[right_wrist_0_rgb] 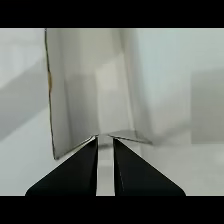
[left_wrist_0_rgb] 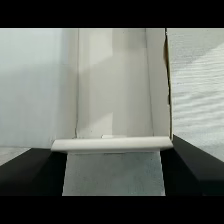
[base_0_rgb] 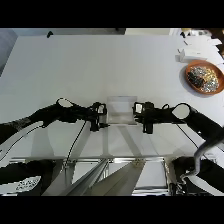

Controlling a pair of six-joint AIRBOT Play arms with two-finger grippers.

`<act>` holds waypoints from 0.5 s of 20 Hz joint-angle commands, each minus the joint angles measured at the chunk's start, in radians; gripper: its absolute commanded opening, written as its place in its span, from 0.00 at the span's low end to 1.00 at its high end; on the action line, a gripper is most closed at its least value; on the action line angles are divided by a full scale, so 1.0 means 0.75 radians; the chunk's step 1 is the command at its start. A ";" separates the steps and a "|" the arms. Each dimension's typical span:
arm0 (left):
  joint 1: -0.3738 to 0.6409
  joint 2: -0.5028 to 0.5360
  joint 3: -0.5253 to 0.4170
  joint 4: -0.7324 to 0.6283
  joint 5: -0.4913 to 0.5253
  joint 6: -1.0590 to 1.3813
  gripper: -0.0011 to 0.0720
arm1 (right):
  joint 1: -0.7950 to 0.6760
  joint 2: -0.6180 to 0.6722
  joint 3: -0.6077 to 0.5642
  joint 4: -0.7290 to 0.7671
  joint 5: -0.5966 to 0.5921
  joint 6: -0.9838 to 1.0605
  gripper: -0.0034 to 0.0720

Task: Fold the box and place the chain.

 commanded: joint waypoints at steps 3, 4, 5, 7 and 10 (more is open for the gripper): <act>0.001 0.000 -0.001 0.001 0.000 0.002 0.32 | -0.176 0.185 -0.001 -0.380 -0.004 0.780 0.12; 0.001 0.000 -0.001 0.001 -0.001 0.002 0.32 | -0.231 0.212 -0.001 -0.434 0.001 0.909 0.07; 0.001 0.000 -0.001 0.001 -0.001 0.002 0.32 | -0.297 0.230 -0.001 -0.483 0.015 1.052 0.07; 0.001 0.000 -0.001 0.001 -0.001 0.002 0.32 | -0.422 0.232 -0.001 -0.548 0.082 1.309 0.07; 0.001 0.000 -0.001 0.001 -0.001 0.002 0.32 | -0.553 0.207 -0.007 -0.540 0.189 1.505 0.07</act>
